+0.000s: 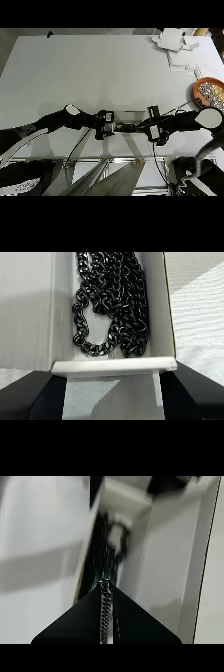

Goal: Fold the box and place the chain.

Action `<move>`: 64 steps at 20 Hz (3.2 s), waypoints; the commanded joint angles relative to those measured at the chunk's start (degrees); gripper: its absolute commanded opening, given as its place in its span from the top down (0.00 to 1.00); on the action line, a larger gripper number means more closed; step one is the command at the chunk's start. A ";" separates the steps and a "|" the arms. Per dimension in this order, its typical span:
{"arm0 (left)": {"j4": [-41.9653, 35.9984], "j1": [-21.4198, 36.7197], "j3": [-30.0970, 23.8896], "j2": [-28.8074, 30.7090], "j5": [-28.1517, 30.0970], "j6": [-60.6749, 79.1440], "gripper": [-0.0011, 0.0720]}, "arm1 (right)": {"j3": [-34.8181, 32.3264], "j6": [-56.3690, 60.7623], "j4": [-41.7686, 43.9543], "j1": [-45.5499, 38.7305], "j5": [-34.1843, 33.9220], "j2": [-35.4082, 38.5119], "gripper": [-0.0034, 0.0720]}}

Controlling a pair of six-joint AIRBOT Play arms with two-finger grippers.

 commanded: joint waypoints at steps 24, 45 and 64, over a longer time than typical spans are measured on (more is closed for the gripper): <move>0.00 0.00 0.02 0.00 0.02 0.02 0.61 | -0.37 -1.77 -21.14 -23.32 -11.37 -12.74 0.72; 0.02 0.00 0.02 0.00 0.02 0.00 0.61 | -2.05 -4.87 -21.16 -20.15 -8.50 -23.28 0.75; 0.02 0.00 0.02 0.00 0.00 0.02 0.61 | -2.10 -4.74 -21.09 -20.15 -7.61 -20.72 0.75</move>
